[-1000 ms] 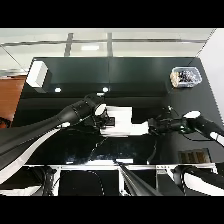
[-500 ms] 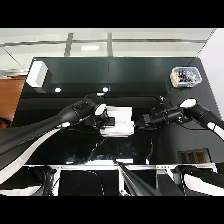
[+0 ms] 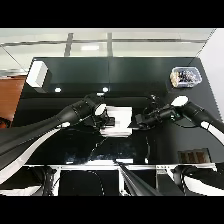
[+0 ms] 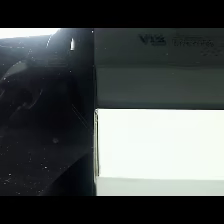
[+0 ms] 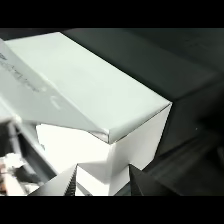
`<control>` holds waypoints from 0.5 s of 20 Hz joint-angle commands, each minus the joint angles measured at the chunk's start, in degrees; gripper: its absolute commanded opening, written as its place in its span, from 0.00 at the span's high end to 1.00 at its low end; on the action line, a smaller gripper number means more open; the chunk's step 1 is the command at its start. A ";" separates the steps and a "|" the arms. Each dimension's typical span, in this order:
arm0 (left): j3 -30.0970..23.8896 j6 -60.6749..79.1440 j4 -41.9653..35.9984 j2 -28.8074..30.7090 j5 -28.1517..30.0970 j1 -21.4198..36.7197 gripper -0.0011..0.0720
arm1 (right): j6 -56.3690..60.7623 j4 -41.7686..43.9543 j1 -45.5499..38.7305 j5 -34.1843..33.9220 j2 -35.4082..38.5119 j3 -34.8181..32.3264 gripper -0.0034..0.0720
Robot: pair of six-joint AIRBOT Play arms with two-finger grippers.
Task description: Fold the box and place the chain.
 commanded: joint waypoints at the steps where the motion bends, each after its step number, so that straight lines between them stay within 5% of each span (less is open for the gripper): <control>1: 0.04 0.00 -0.09 0.02 -0.02 0.02 0.95 | 12.17 -12.26 5.55 -3.87 0.00 4.31 0.48; 10: 0.04 0.00 -0.15 0.02 0.00 0.02 0.95 | 43.60 -39.89 22.69 -10.01 -0.42 13.64 0.48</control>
